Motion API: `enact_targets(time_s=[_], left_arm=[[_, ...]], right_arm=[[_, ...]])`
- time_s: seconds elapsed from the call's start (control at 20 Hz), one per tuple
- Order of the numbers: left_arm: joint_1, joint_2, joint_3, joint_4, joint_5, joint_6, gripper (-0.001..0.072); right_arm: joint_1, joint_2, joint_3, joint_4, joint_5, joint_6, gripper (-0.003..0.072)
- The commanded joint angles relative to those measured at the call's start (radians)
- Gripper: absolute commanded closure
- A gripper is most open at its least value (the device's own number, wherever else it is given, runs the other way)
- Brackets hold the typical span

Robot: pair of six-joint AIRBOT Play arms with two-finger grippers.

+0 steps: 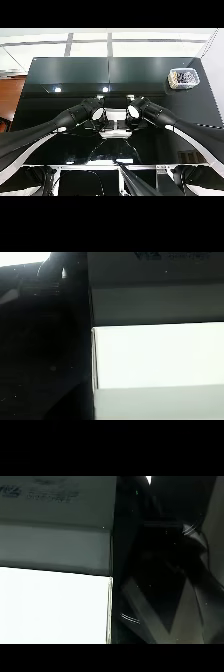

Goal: Fold the box and place the chain.

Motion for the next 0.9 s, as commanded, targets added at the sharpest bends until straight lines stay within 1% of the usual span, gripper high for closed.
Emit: enact_targets(time_s=[0.0, 0.1, 0.15, 0.2, 0.25, 0.7, 0.75, 0.8, 0.85], left_arm=[[0.001, 0.0, 0.001, 0.004, -0.001, 0.005, 0.0685], [0.001, 0.0, 0.001, 0.005, -0.001, 0.005, 0.0685], [0.001, 0.0, 0.001, 0.004, 0.0, 0.005, 0.0685], [0.001, 0.0, 0.001, 0.005, 0.0, 0.005, 0.0685], [0.001, 0.0, 0.001, 0.005, 0.0, 0.005, 0.0685], [0.001, 0.0, 0.001, 0.005, 0.0, 0.005, 0.0685], [0.001, 0.0, 0.001, 0.005, 0.0, 0.005, 0.0685], [0.001, 0.0, 0.001, 0.005, 0.001, 0.005, 0.0685], [0.001, 0.0, 0.001, 0.005, 0.001, 0.005, 0.0685]], right_arm=[[0.001, -0.002, 0.0, -0.003, -0.003, -0.007, 0.0674], [0.001, -0.002, 0.0, -0.002, -0.003, -0.007, 0.0669], [0.001, -0.002, 0.0, -0.001, -0.001, -0.007, 0.0566], [0.001, -0.002, 0.0, -0.001, 0.002, -0.008, 0.049], [0.001, -0.002, 0.0, -0.001, 0.002, -0.008, 0.0489], [0.001, -0.01, 0.0, -0.012, 0.002, -0.008, 0.0492], [0.001, -0.01, 0.0, -0.012, 0.001, -0.008, 0.0552], [0.001, -0.01, 0.0, -0.013, 0.0, -0.009, 0.0673], [0.001, -0.01, 0.0, -0.015, -0.003, -0.009, 0.0673]])
